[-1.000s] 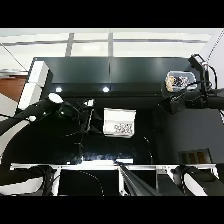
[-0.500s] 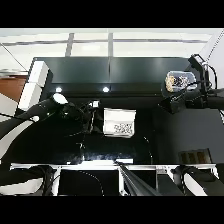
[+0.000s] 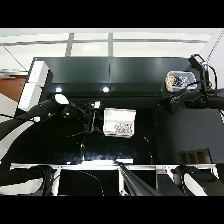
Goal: Fold the box and place the chain.
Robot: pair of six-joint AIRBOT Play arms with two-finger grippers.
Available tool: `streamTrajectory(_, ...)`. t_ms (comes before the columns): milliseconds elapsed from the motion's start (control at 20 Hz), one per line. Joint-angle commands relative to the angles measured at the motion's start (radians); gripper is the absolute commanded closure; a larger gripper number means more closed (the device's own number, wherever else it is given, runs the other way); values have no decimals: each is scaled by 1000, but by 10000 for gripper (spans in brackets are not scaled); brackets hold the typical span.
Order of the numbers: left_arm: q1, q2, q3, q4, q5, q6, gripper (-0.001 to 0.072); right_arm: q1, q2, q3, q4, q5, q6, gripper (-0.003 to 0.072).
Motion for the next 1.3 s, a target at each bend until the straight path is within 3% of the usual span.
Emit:
streamTrajectory(0, 0, -1, 1, 4, -1, -1, -4, 0, 0, 0, 0, 0, 0, -16)
streamTrajectory(1250, -51, -1, 2, 0, 30, -16, -3, 0, 0, 0, 0, 1, 1, -16)
